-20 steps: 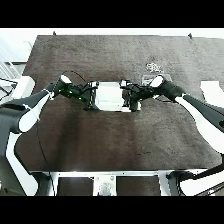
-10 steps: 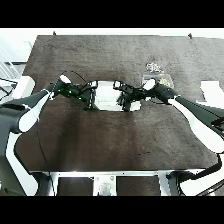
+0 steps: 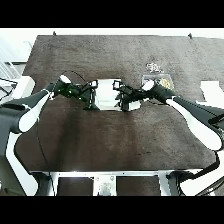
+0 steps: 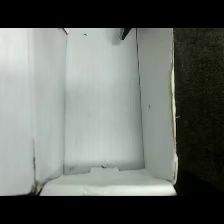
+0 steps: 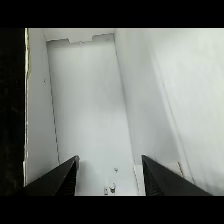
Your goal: Fold the box and place the chain.
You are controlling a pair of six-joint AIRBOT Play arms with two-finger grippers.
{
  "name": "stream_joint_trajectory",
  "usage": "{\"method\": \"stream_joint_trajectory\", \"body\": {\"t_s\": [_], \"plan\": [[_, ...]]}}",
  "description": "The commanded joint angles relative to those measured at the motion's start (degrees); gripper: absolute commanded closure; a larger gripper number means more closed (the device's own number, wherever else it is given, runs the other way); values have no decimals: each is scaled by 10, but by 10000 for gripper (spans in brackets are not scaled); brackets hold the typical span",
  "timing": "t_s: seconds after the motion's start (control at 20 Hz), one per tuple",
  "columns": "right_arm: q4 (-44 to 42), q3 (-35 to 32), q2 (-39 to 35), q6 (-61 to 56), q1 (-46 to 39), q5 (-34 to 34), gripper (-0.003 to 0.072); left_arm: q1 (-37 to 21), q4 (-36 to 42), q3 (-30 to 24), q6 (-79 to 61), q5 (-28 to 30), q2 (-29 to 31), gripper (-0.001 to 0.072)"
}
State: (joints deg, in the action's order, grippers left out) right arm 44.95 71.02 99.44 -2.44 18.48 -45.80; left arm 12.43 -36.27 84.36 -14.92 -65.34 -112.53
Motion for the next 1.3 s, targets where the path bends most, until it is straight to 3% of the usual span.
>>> {"method": "stream_joint_trajectory", "body": {"t_s": [0.0, 0.05, 0.1, 0.2, 0.25, 0.4, 0.55, 0.8, 1.0, 1.25], "plan": [[17, 0, 1, 1, -1, 3, 140, 0, -1, 0, -1, -2, 0, 362], [32, 0, 0, 1, -1, 3, 141, 0, -1, 0, -1, -2, 0, 362], [59, 0, -2, -5, -1, 3, 209, 0, -1, 0, -1, -2, 0, 362], [118, 0, -12, -31, -5, -8, 544, 0, -1, 0, -1, -2, 0, 362], [148, 0, -19, -56, -10, -15, 673, 0, -1, 0, -1, -2, 0, 362], [209, 0, -49, -118, -26, -40, 669, 0, -1, 0, -1, -2, 0, 362], [209, 0, -96, -183, -49, -51, 669, 0, -1, 0, -1, -2, 0, 362], [207, 0, -167, -439, -96, -58, 669, 0, -1, 0, -1, -2, 0, 362], [206, -24, -172, -655, -157, -79, 669, 0, 0, 0, -1, -2, 0, 362], [132, -89, -148, -706, -207, -79, 669, 0, 0, 0, -1, -1, 0, 362]]}}
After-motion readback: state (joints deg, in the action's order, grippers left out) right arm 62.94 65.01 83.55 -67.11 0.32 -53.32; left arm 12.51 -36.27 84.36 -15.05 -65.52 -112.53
